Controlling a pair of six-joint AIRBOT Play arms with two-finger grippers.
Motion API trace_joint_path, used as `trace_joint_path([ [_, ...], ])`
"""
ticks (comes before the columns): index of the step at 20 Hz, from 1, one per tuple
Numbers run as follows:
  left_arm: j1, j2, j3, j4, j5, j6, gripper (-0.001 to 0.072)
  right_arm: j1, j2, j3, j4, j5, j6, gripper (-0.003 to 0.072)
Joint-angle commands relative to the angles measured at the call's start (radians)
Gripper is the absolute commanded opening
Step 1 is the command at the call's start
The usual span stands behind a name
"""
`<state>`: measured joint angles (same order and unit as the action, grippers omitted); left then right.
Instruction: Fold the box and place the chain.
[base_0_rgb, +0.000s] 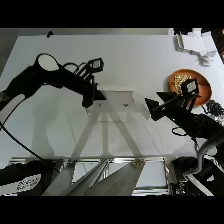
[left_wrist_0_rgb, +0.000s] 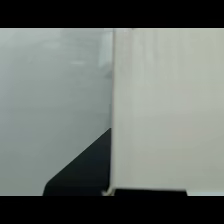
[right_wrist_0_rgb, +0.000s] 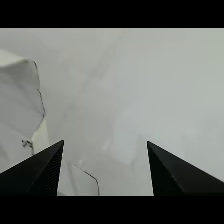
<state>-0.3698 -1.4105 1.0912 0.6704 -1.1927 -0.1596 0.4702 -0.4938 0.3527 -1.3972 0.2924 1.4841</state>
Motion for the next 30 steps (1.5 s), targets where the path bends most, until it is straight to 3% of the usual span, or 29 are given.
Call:
trace_joint_path([
  [1, -0.009, -0.045, -0.093, -0.104, 0.103, 0.114, 0.0002, -0.001, 0.01, 0.001, -0.017, 0.014, 0.0, 0.0572],
  [5, -0.025, -0.139, -0.093, -0.076, 0.133, 0.325, 0.0002, -0.001, 0.01, 0.001, -0.017, 0.014, 0.0, 0.0572],
  [10, -0.037, -0.224, -0.093, -0.163, 0.153, 0.451, 0.0004, -0.001, 0.01, 0.001, -0.018, 0.014, 0.0, 0.0572],
  [15, -0.037, -0.234, -0.093, -0.259, 0.243, 0.539, 0.0003, -0.001, 0.009, 0.001, -0.018, 0.014, 0.0, 0.0572],
  [30, -0.037, -0.281, -0.093, -0.251, 0.238, 0.537, 0.0005, -0.001, 0.01, 0.002, -0.017, 0.016, -0.001, 0.0572],
])
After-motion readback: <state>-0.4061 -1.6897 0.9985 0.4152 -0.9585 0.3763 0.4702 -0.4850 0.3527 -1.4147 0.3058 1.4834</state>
